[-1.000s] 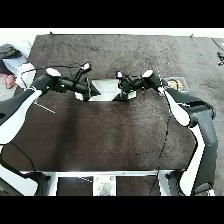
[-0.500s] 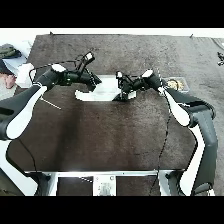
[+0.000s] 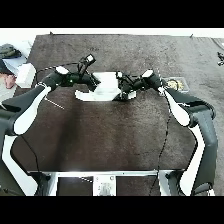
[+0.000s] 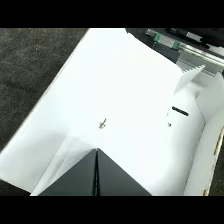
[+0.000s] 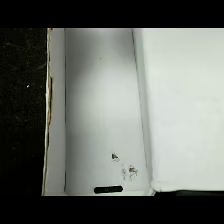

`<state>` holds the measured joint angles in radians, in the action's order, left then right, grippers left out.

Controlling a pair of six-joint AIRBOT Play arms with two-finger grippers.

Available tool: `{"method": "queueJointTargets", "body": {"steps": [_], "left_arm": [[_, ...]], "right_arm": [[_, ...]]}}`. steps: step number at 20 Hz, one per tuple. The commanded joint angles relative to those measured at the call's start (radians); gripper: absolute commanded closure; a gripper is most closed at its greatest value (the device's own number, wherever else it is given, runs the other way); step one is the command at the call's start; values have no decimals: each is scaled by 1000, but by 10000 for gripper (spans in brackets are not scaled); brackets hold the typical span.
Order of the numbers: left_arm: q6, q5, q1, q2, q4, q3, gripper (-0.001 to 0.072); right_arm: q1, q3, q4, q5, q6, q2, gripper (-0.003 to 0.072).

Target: Fold the box and place the chain.

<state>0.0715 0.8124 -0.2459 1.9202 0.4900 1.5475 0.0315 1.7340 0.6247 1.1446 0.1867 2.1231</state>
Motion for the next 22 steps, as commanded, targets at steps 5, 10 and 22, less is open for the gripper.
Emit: {"method": "queueJointTargets", "body": {"steps": [5, 10, 22], "left_arm": [[6, 7, -1, 41, 4, 11, 698], [0, 155, 19, 34, 6, 120, 698], [24, 507, 102, -48, 414, 267, 695]], "right_arm": [[1, 1, 0, 0, 0, 0, 332], [1, 1, 0, 0, 0, 0, 332], [1, 1, 0, 0, 0, 0, 332]]}}
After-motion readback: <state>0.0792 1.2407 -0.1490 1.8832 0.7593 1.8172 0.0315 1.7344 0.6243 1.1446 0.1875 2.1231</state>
